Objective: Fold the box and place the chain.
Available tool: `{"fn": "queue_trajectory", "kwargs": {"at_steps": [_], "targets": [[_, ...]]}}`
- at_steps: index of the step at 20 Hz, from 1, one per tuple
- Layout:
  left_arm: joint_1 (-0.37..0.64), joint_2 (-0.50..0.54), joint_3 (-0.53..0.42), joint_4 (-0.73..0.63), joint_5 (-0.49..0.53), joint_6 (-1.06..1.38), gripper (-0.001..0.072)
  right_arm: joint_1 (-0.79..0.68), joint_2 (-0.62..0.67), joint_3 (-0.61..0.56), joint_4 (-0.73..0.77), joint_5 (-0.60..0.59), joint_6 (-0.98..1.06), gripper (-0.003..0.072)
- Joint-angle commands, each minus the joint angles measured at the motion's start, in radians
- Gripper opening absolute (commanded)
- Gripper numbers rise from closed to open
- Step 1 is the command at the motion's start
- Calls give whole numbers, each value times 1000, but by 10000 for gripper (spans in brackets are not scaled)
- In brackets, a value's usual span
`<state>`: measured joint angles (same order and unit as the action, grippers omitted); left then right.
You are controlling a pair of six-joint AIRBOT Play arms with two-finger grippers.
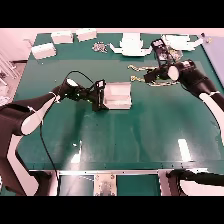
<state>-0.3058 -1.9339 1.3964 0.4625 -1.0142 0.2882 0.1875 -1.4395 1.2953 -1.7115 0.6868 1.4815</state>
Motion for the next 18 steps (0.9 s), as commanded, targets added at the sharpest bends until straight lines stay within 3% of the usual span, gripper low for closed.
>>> {"fn": "queue_trajectory", "kwargs": {"at_steps": [1,4,7,12,18], "targets": [[1,0,0,0,1,0,469,-144,-32,-11,304,-99,-462,352],[1,0,0,0,1,0,469,-259,-100,-7,591,-71,-807,352],[1,0,0,0,1,0,469,-344,-214,68,787,68,-1070,352],[1,0,0,0,1,0,469,-377,-445,332,878,335,-1281,353],[1,0,0,0,1,0,469,-372,-624,566,920,471,-1310,355]]}}
